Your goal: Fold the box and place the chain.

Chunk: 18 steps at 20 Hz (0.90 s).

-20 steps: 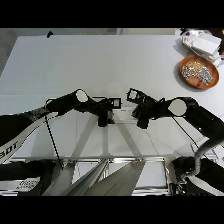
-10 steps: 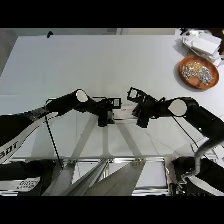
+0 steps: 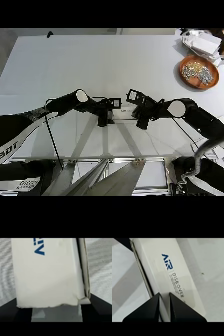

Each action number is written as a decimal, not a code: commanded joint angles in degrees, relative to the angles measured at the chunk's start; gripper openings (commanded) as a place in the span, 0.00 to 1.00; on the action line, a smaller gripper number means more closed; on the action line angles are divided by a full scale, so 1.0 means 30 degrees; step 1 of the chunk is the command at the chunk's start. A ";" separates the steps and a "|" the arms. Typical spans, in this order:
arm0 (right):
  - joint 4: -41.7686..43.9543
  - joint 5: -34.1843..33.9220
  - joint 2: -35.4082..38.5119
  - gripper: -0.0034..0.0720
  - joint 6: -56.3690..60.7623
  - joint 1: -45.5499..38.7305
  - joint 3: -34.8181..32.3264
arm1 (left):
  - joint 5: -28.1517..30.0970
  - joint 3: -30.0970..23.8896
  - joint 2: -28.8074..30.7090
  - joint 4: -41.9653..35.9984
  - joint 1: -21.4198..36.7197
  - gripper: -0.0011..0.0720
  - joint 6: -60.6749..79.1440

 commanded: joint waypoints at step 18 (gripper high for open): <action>-0.0051 -0.0605 0.1639 0.42 -0.0007 0.0153 -0.0546 | -0.0007 -0.0007 0.0015 -0.0044 -0.0007 0.20 -0.0058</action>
